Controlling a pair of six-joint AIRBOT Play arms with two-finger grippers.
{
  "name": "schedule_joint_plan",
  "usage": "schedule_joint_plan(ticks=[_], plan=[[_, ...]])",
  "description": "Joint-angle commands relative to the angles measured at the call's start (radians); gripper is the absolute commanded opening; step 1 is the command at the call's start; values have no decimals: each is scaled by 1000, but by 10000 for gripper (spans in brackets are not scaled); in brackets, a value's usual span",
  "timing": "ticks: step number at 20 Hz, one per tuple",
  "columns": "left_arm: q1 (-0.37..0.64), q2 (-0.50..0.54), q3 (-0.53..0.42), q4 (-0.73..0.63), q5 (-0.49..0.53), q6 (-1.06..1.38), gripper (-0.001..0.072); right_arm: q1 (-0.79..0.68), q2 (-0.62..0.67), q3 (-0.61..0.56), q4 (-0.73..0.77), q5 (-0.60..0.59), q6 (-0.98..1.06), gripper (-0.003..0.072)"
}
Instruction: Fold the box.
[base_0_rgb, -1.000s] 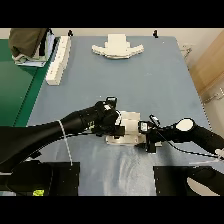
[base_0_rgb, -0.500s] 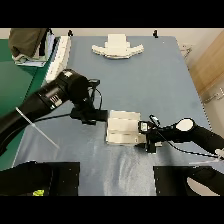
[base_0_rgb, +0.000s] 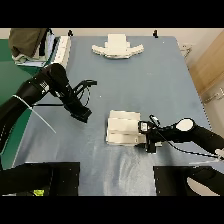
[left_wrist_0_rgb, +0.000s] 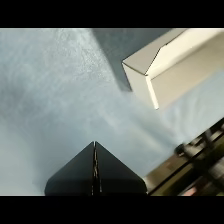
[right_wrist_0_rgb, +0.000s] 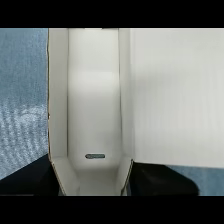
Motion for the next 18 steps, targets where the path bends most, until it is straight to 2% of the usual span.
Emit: schedule_joint_plan(ticks=[1, 2, 4, 5, 6, 7, 10, 12, 16, 18], plan=[[89, -19, -100, -64, 146, 507, 9, 1, 1, 0, 1, 0, 0, 503], [98, 0, -153, -109, 252, 560, 10, 1, 1, 0, 0, 0, 0, 504], [110, 40, -272, -315, 393, 744, 16, 1, 1, 0, 0, 0, 0, 504], [109, 52, -320, -394, 419, 849, 81, 1, 1, 0, 1, 0, 0, 503], [104, 60, -366, -457, 446, 945, 470, 1, 1, 0, 0, 0, 0, 503], [98, 60, -410, -507, 473, 1057, 699, 1, 1, 0, 0, 0, 0, 503], [66, 60, -520, -571, 562, 1381, 699, 1, 0, 0, 0, 0, 0, 503], [43, 61, -560, -571, 619, 1484, 699, 1, 1, 0, 1, 0, 0, 504], [-20, 61, -583, -577, 621, 1625, 699, 1, 1, 0, 1, 0, 0, 503], [-62, 61, -583, -646, 664, 1662, 699, 1, 1, 0, 0, 0, 0, 504]])
